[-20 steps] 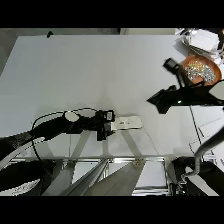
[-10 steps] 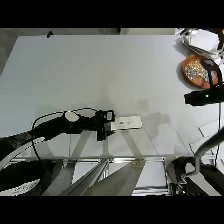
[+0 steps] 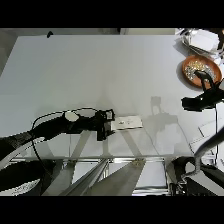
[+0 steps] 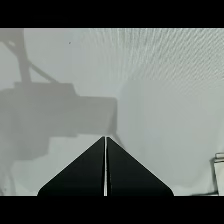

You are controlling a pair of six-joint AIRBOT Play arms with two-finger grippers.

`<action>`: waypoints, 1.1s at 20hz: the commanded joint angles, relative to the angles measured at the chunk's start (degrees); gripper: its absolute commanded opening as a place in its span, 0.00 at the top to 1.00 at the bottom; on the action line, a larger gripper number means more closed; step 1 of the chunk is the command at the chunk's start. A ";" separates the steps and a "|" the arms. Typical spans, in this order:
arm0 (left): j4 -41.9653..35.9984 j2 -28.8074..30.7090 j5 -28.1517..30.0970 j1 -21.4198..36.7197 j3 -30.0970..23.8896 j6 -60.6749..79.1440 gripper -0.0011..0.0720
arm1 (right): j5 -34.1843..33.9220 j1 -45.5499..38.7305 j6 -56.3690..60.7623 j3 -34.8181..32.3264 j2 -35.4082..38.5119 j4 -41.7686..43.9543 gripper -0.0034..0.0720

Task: Fold the box and place the chain.

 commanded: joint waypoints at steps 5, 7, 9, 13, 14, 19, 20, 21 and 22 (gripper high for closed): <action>0.02 5.42 3.45 1.53 -0.02 -6.21 0.98 | -0.66 -0.04 -0.02 -0.22 -0.61 0.52 0.93; 0.13 9.88 6.62 3.82 -0.02 -9.05 0.98 | -1.07 -0.07 -0.09 -0.20 -0.61 0.50 0.93; 0.39 15.61 10.21 7.41 -0.02 -11.61 0.98 | -1.29 -0.04 -0.48 -0.22 -0.61 0.50 0.93; 1.46 26.82 19.02 16.11 -0.02 -19.19 0.98 | -3.02 -0.07 -0.50 -0.22 -0.61 0.31 0.93; 1.46 29.18 20.72 18.75 -0.02 -20.33 0.98 | -3.89 -0.07 -0.48 -0.22 -0.61 0.33 0.93; 1.46 35.52 22.16 31.52 -0.04 -24.59 0.98 | -5.79 -0.04 -0.48 -0.24 -0.79 0.57 0.93; 1.55 35.87 22.12 33.86 -0.04 -26.05 0.98 | -6.45 -0.07 -0.48 -0.24 -0.81 0.59 0.93; 2.86 36.06 22.03 36.20 -0.04 -27.63 0.98 | -6.95 -0.04 -0.48 -0.24 -0.81 0.59 0.93; 5.90 36.11 21.77 38.03 -0.04 -29.73 0.98 | -7.10 -0.04 -0.48 -0.24 -0.81 0.59 0.93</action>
